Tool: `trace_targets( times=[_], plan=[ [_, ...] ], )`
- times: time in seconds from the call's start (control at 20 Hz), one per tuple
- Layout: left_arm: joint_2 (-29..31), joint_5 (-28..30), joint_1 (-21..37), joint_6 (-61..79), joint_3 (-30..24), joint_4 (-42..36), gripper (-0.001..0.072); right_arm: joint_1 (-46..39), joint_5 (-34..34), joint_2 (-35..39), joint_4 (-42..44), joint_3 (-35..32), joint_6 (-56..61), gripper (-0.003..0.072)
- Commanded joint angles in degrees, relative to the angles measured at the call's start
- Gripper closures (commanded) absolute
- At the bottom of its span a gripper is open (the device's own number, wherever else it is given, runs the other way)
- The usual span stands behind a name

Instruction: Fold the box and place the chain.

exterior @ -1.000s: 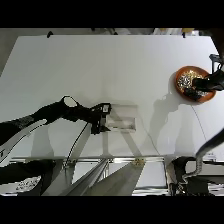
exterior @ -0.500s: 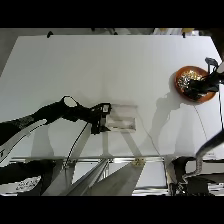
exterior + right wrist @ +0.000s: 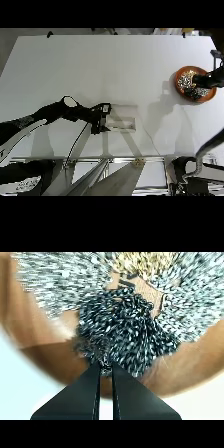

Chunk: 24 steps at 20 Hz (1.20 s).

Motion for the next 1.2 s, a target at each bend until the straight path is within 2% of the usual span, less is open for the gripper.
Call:
trace_targets(
  times=[0.0,0.25,0.5,0.85,1.15],
  plan=[
    [0.02,0.00,-0.02,0.02,0.02,0.00,0.0501,3.48,3.67,10.21,0.59,0.02,-1.29,0.0676],
    [0.02,0.02,-0.02,0.02,0.02,0.00,0.0501,10.14,9.22,25.42,6.12,0.02,-1.20,0.0675],
    [0.02,0.02,-0.02,0.02,0.02,0.02,0.0501,18.23,14.64,34.47,14.86,0.02,-0.94,0.0675],
    [0.02,0.00,-0.02,0.02,0.02,0.02,0.0501,34.51,18.27,38.03,16.81,-0.13,3.28,0.0675],
    [0.02,0.02,-0.02,0.02,0.02,0.00,0.0501,49.22,14.91,38.01,16.74,-0.15,7.98,0.0675]
  ],
)
